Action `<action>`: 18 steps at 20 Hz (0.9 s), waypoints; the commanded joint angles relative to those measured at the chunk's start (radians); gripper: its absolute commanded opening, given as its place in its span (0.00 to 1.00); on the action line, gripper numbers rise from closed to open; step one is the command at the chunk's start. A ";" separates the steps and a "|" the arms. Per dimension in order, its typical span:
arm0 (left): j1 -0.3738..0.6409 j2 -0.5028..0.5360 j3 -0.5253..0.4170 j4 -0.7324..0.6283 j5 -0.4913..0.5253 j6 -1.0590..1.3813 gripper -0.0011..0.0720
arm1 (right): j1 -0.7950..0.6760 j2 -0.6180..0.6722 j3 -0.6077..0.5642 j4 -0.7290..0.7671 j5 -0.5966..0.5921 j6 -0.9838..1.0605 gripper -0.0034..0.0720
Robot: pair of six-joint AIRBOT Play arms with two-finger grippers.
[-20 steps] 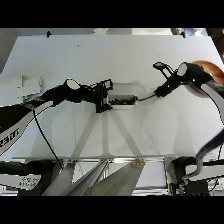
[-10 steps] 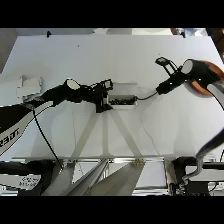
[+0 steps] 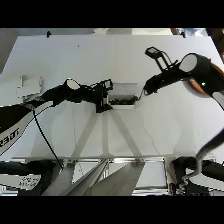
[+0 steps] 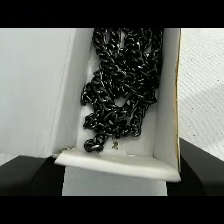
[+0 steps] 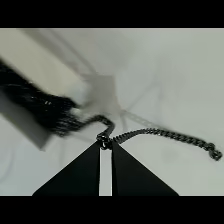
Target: Fold the box and place the chain.
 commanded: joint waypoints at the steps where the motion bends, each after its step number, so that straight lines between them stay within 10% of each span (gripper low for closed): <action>1: 0.000 0.000 0.000 0.000 0.000 0.000 0.34 | 0.143 0.010 0.001 0.053 -0.040 0.000 0.06; 13: 0.000 0.000 0.000 0.000 0.000 0.000 0.34 | 0.240 0.010 0.001 0.223 -0.117 0.000 0.06; 16: -0.001 0.000 0.000 0.000 0.000 0.000 0.34 | 0.239 0.010 0.001 0.215 -0.130 0.000 0.46; 18: 0.000 0.000 0.000 0.000 0.000 0.000 0.34 | 0.239 0.010 0.001 0.192 -0.137 0.000 0.52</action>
